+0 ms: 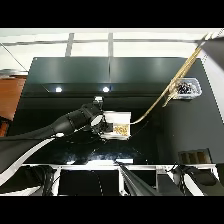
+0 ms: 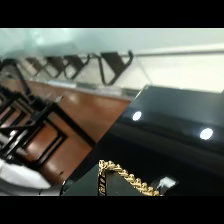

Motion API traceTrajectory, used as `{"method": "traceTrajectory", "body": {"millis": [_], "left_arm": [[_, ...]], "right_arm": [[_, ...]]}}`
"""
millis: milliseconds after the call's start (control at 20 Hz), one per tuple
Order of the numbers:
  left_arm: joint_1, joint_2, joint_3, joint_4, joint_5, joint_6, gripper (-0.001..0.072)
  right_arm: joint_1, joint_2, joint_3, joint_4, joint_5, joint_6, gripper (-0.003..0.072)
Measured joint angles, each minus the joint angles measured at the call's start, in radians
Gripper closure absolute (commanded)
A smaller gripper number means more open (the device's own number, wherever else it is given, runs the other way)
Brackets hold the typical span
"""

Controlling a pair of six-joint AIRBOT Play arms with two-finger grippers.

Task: Fold the box and place the chain.

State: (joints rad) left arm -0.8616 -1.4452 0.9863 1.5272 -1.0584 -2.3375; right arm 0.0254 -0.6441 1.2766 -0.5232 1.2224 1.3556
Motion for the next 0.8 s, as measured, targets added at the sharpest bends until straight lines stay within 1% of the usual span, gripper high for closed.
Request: {"method": "traceTrajectory", "body": {"millis": [150,300,450,600,800], "left_arm": [[0.0,0.0,0.0,0.0,0.0,0.0,0.0676],[0.0,0.0,0.0,0.0,0.0,0.0,0.0676],[0.0,0.0,0.0,0.0,0.0,0.0,0.0676],[0.0,0.0,0.0,0.0,0.001,0.0,0.0676],[0.0,0.0,0.0,0.0,0.002,0.0,0.0676]], "right_arm": [[0.085,-0.001,-0.082,0.015,0.001,0.006,0.066],[0.216,-0.013,-0.156,0.018,-0.066,0.011,0.066],[0.316,-0.04,-0.188,0.015,-0.133,0.016,0.066],[0.357,-0.061,-0.2,-0.033,-0.163,0.025,0.066],[0.375,-0.09,-0.237,-0.127,-0.165,0.067,0.0659]]}}
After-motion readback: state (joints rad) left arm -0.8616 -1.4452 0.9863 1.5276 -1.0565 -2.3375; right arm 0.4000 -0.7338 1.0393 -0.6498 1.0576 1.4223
